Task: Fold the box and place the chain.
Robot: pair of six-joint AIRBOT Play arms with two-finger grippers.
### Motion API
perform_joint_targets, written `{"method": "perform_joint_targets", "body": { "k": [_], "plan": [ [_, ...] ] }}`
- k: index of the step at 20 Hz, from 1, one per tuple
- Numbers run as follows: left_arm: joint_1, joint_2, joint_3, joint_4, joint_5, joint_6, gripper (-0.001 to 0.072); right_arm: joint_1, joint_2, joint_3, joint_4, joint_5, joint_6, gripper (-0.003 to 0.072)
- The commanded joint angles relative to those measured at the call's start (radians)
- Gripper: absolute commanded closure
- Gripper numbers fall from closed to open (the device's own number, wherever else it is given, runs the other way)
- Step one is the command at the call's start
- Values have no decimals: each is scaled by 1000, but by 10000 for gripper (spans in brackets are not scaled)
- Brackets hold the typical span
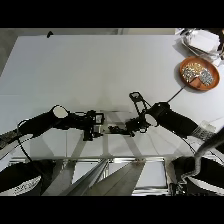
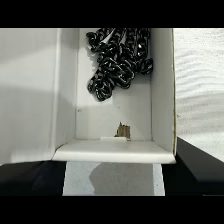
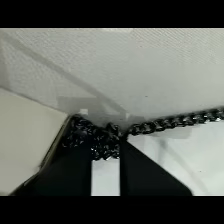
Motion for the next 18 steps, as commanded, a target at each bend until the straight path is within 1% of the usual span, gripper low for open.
{"method": "perform_joint_targets", "body": {
  "k": [1, 3, 6, 9, 13, 15, 18],
  "plan": [
    [0, 0, 0, 0, 0, -1, 677, 1, -11, -1, 6, 42, 5, 671],
    [0, 0, 0, 0, 0, -1, 677, 1, 3, -1, 3, 71, 5, 673],
    [0, 0, 0, 0, 0, -1, 677, 1, 67, -1, -11, 104, 6, 673],
    [0, 0, 0, 0, 0, -1, 677, 1, 174, -1, -28, 156, 10, 674],
    [0, 0, 0, 0, 0, -1, 677, 11, 349, 5, -12, 158, 10, 673],
    [0, 0, 0, 0, 0, -1, 677, 31, 438, 14, 20, 120, 10, 673],
    [0, 0, 0, 0, 0, -1, 677, 53, 529, 23, 109, -25, 9, 673]
  ]
}}
